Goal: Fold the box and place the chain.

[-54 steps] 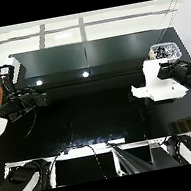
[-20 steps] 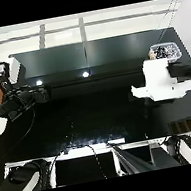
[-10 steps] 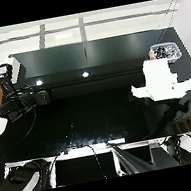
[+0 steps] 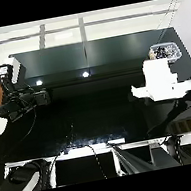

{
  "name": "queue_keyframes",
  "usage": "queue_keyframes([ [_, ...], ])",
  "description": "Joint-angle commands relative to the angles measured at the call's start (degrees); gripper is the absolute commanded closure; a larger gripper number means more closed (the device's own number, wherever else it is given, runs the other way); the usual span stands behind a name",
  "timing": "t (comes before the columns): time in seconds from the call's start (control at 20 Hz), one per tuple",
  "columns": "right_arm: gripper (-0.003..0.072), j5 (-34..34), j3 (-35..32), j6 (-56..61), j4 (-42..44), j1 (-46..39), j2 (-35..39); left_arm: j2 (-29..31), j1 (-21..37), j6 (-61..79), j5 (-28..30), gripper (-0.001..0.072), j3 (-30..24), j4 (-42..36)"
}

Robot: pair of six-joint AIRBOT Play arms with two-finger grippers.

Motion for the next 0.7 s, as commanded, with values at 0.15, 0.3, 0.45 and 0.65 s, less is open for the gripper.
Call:
queue_keyframes([
  [0.15,-0.0015,9.84,5.70,-6.01,3.54,-0.15,-9.27,-0.04,-0.02,-0.02,0.04,0.0007,0.00,-0.02],
  [0.3,-0.0007,12.09,5.70,-6.51,3.54,-0.20,-10.82,-0.04,-0.02,-0.02,0.07,0.0007,0.00,0.00],
  [0.45,0.0164,12.85,5.70,-6.58,3.08,-0.46,-10.84,-0.04,-0.02,-0.02,0.13,0.0007,0.00,0.00],
  [0.65,0.0393,13.97,5.70,-6.54,3.13,-1.49,-10.84,-0.04,-0.02,-0.02,0.13,0.0007,0.00,-0.02],
])
